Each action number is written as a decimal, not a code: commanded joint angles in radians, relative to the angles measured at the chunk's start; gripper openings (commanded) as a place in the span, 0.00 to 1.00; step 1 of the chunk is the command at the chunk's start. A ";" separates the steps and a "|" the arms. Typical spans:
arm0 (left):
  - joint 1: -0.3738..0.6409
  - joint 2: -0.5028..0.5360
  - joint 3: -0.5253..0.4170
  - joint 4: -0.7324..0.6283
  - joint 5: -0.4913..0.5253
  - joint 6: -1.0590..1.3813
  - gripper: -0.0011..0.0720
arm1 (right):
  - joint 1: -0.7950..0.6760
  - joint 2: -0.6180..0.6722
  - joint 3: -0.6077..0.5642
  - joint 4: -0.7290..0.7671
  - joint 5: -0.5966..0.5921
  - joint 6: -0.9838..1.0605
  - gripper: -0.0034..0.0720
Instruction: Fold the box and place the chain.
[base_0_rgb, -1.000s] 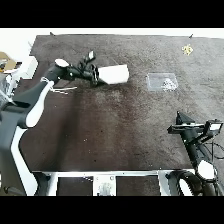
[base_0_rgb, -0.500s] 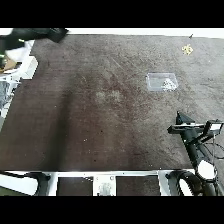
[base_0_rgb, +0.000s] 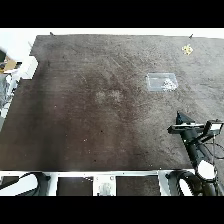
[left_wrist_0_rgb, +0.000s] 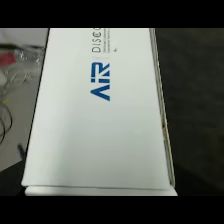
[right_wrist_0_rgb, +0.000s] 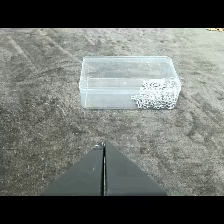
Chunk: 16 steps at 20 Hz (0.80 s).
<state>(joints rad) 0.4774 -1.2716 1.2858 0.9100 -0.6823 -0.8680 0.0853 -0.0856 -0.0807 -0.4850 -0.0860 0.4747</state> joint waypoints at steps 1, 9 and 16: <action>0.138 0.045 -0.255 0.014 0.014 0.016 0.02 | 0.000 0.000 0.000 0.000 -0.001 0.001 0.04; 0.164 -0.037 -0.407 -0.042 0.075 0.149 0.02 | 0.000 0.000 0.000 0.001 -0.001 0.002 0.05; 0.164 -0.156 -0.357 0.003 0.063 0.248 0.02 | 0.000 0.000 0.000 0.000 -0.001 0.002 0.05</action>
<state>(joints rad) 0.6403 -1.3895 0.9230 0.8955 -0.6220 -0.6701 0.0853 -0.0856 -0.0807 -0.4847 -0.0872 0.4763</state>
